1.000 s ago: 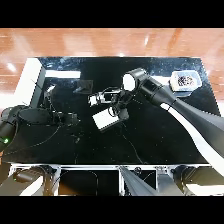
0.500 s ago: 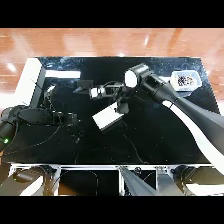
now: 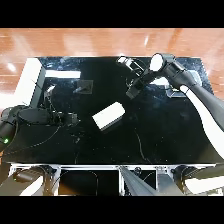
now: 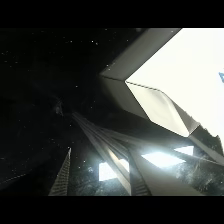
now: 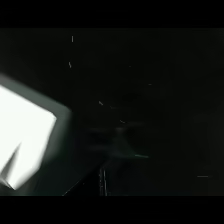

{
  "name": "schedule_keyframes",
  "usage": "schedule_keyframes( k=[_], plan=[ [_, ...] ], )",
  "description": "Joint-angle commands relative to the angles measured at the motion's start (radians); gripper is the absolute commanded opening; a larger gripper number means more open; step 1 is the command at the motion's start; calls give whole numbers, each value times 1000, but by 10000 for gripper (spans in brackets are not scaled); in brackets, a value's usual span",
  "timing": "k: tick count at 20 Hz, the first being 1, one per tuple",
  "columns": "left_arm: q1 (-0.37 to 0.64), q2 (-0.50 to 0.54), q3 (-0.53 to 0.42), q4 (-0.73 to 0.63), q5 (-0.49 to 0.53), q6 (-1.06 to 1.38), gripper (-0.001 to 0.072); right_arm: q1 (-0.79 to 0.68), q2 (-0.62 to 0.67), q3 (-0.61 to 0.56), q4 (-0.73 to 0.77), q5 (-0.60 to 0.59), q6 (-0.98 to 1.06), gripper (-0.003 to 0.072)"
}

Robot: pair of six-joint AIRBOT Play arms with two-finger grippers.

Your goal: Fold the box and place the chain.

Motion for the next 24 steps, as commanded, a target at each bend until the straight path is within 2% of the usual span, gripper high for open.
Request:
schedule_keyframes(
  k=[1, 7, 14, 19, 22, 24],
  plan=[
    [0, 0, 0, -13, -3, 0, 466, -29, -78, 0, 136, 29, 243, 42],
    [0, 0, 0, -12, -3, 1, 466, 35, -158, 0, 157, 54, 332, 42],
    [0, 0, 0, -13, -2, 7, 466, 87, -159, 0, 158, 296, 346, 42],
    [0, 0, 0, -13, 0, 7, 466, 166, -159, 0, 174, 362, 339, 42],
    [0, 0, 0, -13, 0, 7, 466, 211, -157, 0, 242, 403, 308, 42],
    [0, 0, 0, -9, -1, 8, 466, 217, -141, 0, 225, 422, 300, 42]
  ],
)
